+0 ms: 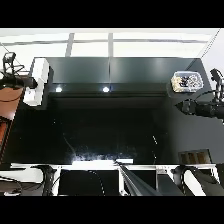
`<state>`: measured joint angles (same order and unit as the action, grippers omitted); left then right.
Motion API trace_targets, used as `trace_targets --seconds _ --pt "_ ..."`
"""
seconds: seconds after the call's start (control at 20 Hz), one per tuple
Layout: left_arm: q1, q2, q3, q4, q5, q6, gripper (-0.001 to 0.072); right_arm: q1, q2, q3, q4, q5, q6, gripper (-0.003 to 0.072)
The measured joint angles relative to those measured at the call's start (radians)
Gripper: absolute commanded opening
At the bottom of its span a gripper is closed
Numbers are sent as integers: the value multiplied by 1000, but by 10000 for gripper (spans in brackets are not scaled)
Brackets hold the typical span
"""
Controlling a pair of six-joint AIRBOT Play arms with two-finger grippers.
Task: Fold the box and place the chain.
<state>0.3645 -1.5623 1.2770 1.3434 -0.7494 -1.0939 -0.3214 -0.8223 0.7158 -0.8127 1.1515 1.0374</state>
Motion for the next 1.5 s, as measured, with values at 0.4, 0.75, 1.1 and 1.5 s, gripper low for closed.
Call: trace_targets --seconds 0.4,0.75,1.1,1.5 --pt "-20 221 60 -43 -275 -152 24 29 2 81 4 30 -29 12" --pt "-256 753 -507 -113 2 -155 27 177 42 -39 10 -291 -143 14" --pt "-346 1063 -886 -98 270 -136 28 231 49 -170 -52 -782 -177 14" --pt "-356 1107 -932 -99 306 -133 28 236 49 -185 -66 -868 -182 14"
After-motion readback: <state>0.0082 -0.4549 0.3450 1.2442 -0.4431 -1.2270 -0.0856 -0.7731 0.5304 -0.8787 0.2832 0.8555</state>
